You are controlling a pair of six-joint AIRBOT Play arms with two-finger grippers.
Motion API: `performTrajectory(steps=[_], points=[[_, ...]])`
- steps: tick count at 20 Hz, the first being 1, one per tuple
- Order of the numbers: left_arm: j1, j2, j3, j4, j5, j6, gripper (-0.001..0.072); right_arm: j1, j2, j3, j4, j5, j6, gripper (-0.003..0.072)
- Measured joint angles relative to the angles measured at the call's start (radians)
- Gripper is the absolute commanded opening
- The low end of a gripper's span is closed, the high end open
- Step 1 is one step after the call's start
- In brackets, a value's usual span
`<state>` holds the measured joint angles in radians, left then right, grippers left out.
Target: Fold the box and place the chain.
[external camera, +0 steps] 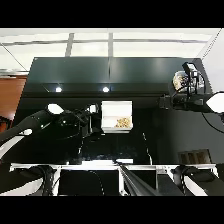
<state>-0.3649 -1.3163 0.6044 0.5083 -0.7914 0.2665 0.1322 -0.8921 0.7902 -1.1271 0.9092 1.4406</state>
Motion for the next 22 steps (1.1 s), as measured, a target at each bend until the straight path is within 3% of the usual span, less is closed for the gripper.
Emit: performTrajectory(steps=[17, 22], points=[[-0.021, -0.055, 0.065, -0.003, -0.039, 0.039, 0.0711, 0.000, 0.000, 0.000, 0.000, 0.028, 0.030, 0.0378], [-0.035, -0.081, 0.092, 0.014, -0.048, 0.041, 0.0682, 0.000, 0.000, 0.000, 0.000, 0.029, 0.030, 0.0378]])
